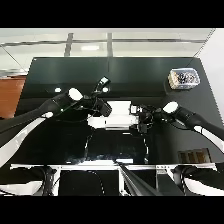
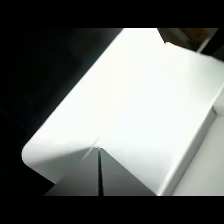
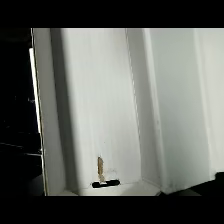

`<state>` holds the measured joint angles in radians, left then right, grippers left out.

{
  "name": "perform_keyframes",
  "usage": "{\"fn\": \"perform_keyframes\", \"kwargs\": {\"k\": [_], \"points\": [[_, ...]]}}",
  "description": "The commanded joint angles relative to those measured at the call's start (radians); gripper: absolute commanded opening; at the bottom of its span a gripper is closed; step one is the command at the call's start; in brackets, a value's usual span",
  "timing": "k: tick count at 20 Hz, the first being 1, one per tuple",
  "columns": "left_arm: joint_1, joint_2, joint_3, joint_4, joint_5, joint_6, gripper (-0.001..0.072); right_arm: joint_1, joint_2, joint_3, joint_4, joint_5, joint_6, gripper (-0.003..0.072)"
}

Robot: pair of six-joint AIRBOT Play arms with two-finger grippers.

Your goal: Fold the box and place the chain.

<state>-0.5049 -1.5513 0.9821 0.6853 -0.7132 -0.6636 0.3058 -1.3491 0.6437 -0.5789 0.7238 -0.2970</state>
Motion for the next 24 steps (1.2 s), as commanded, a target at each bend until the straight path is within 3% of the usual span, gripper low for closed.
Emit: {"fn": "perform_keyframes", "kwargs": {"k": [1,5,9,13,15,16,17,18,22,24], "points": [[0.011,-0.035,0.021,0.047,-0.092,-0.021,0.0021,0.000,-0.001,-0.001,0.002,-0.002,0.001,0.0312],[0.080,0.032,0.065,0.049,-0.089,-0.022,0.0020,0.000,-0.001,-0.001,0.002,-0.002,0.001,0.0312],[0.183,0.204,0.039,0.085,-0.145,-0.025,0.0020,0.000,-0.001,-0.001,0.002,-0.002,0.002,0.0312],[0.254,0.410,-0.169,0.000,-0.073,0.179,0.0025,0.000,-0.001,-0.001,0.002,-0.002,0.001,0.0312],[0.241,0.420,-0.250,-0.039,-0.199,0.409,0.0027,0.000,-0.001,-0.001,0.002,-0.002,0.001,0.0312],[0.223,0.409,-0.281,-0.036,-0.245,0.535,0.0163,0.000,-0.001,-0.001,0.002,-0.002,0.001,0.0312],[0.197,0.400,-0.307,-0.034,-0.234,0.656,0.0566,0.000,-0.001,-0.001,0.002,-0.002,0.001,0.0311],[0.172,0.390,-0.320,-0.025,-0.198,0.718,0.0709,0.000,-0.001,-0.001,0.002,-0.002,0.001,0.0312],[0.048,0.351,-0.317,0.146,0.026,0.734,0.0705,0.000,-0.001,-0.001,0.002,-0.002,0.001,0.0312],[0.026,0.317,-0.284,0.193,0.007,0.675,0.0691,0.000,-0.001,-0.001,0.002,-0.002,0.001,0.0312]]}}
